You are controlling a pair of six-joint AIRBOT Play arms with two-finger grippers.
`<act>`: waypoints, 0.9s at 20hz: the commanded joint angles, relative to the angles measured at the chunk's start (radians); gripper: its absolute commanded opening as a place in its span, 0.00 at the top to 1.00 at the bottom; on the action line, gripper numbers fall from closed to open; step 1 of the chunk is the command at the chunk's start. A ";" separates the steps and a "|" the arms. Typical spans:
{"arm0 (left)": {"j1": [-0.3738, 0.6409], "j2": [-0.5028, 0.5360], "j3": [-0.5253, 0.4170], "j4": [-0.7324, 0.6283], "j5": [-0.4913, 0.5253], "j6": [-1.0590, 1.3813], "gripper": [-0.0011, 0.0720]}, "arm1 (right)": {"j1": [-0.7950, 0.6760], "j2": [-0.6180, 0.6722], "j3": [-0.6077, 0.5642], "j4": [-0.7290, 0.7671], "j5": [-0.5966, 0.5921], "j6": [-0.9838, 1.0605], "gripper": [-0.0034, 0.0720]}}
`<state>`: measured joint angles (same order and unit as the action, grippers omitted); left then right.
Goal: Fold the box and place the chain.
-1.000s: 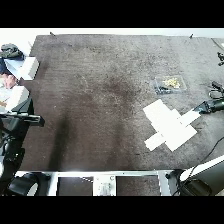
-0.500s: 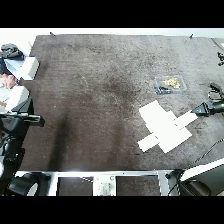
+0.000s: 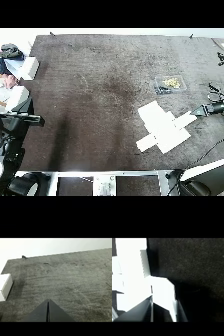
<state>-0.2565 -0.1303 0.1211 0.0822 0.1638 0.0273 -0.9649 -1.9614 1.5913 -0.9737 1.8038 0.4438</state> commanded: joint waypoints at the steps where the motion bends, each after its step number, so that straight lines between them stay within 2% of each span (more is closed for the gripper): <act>1: 0.000 0.000 0.000 0.000 0.000 0.000 0.97 | 0.028 -0.009 -0.003 -0.029 0.003 -0.023 0.59; 7: 0.000 0.000 0.000 0.000 0.000 0.000 0.97 | 0.105 -0.008 -0.063 -0.063 0.004 -0.019 0.59; 11: 0.000 0.000 -0.001 0.000 0.000 0.000 0.97 | 0.106 -0.003 -0.069 -0.063 0.006 0.100 0.59; 18: 0.000 0.000 -0.001 0.000 0.000 0.000 0.97 | 0.106 0.024 -0.134 -0.148 0.006 0.068 0.60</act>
<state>-0.2565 -0.1303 0.1207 0.0822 0.1642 0.0269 -0.8608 -1.9415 1.4742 -1.0790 1.8095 0.5125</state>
